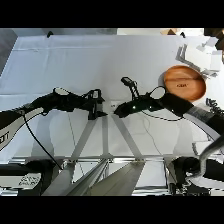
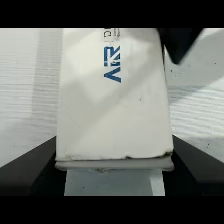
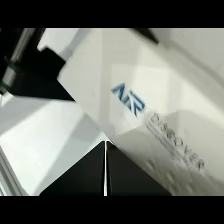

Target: Fold the box and place the chain.

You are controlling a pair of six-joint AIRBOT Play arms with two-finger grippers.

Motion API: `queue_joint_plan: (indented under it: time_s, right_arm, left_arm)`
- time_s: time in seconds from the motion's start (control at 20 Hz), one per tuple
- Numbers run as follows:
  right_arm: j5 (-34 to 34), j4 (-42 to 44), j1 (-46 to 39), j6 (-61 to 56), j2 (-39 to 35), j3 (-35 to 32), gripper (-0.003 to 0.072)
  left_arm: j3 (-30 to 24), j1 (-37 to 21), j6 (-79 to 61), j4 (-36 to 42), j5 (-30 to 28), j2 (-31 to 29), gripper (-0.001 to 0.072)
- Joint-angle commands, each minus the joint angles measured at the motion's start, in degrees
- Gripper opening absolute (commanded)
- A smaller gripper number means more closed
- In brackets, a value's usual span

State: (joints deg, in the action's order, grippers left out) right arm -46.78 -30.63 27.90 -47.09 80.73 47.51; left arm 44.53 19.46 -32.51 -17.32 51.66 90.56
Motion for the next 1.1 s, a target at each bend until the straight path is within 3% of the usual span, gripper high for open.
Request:
queue_joint_plan:
  time_s: [0.0,0.25,0.6,1.05]
  right_arm:
    - [-0.33,-1.55,0.00,-3.41,-1.79,3.89,0.0011]
    - [-1.07,-2.21,0.00,-4.83,-5.53,8.79,0.0011]
    - [-0.81,-6.95,1.14,-11.39,-5.35,8.98,0.0010]
    - [4.74,-7.13,6.29,-13.57,2.03,8.98,0.0010]
  left_arm:
    - [0.02,0.04,-0.26,-0.28,0.42,-0.04,0.0392]
    - [0.02,0.04,-0.26,-0.28,0.44,-0.04,0.0392]
    - [0.02,0.04,-0.26,-0.28,0.50,-0.04,0.0392]
    - [0.02,0.04,-0.26,-0.07,0.85,-0.04,0.0392]
